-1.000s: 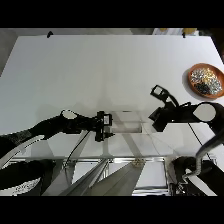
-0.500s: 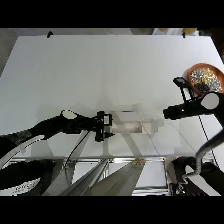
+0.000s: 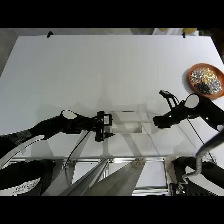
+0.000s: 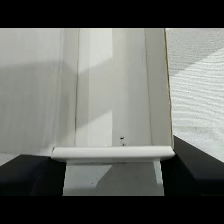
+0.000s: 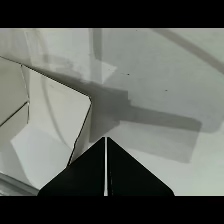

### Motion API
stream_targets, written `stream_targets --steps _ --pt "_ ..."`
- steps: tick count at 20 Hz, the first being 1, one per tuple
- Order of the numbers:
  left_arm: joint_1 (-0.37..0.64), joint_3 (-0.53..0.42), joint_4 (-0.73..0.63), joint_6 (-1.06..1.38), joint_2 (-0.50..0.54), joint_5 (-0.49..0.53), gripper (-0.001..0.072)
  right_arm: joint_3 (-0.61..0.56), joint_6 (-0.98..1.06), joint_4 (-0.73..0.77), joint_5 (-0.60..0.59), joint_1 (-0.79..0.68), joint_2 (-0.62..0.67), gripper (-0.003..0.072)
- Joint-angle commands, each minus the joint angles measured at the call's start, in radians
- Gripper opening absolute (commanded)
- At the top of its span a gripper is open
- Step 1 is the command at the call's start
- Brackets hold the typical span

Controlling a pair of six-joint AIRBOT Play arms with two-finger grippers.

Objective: Fold the box and place the chain.

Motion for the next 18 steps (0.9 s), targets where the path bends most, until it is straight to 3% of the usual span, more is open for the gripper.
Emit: stream_targets --steps 1,7,9,12,16,18 --pt "-0.001 0.000 0.000 0.000 0.000 0.000 0.0272 -0.005 -0.011 0.037 -0.009 0.016 -0.026 0.0016" --pt "-0.001 0.000 0.000 0.000 0.000 0.000 0.0272 -0.005 -0.109 0.182 0.019 0.016 0.028 0.0030" --pt "-0.001 0.000 0.000 0.000 0.000 0.000 0.0272 -0.005 -0.109 0.182 0.022 0.016 0.076 0.0135" --pt "-0.001 0.000 0.000 0.000 0.000 0.000 0.0272 -0.005 -0.109 0.209 0.021 0.016 0.145 0.0202" --pt "-0.001 0.000 0.000 0.000 0.000 0.000 0.0272 -0.007 -0.109 0.235 0.025 0.020 0.170 0.0212" --pt "-0.001 0.000 0.000 0.000 0.000 0.000 0.0272 -0.025 -0.109 0.234 0.014 0.042 0.170 0.0278"
